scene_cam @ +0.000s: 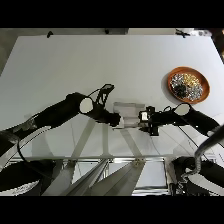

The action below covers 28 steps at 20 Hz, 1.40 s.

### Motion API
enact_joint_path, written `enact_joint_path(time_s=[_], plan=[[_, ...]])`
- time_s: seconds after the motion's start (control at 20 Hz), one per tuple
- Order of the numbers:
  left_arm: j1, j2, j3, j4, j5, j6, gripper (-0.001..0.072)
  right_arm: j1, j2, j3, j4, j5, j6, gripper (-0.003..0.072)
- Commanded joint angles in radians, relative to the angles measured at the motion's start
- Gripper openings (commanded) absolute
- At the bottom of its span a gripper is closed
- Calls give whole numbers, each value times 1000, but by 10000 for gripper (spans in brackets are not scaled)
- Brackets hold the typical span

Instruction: Fold the box and place the chain.

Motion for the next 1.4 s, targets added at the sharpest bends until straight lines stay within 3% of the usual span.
enact_joint_path(time_s=[0.0,0.3,0.65,0.8,1.1,1.15,1.25,1.3,1.35], plan=[[-25,-71,108,85,-114,-188,503,0,0,-1,0,0,0,414],[-44,-141,175,90,-148,-405,487,0,0,-1,0,0,0,414],[-86,-166,175,238,-158,-600,466,0,0,-1,0,0,0,414],[-105,-195,175,247,-150,-607,319,0,0,-1,0,0,0,414],[-119,-228,175,246,-132,-607,305,0,0,-1,0,0,0,414],[-120,-231,175,246,-132,-607,278,0,0,-1,0,0,0,414],[-122,-233,175,246,-132,-606,60,0,0,-1,0,0,0,414],[-122,-233,175,243,-132,-606,3,0,0,-1,0,0,0,414],[-122,-233,175,240,-132,-606,3,0,0,-1,0,0,0,414]])
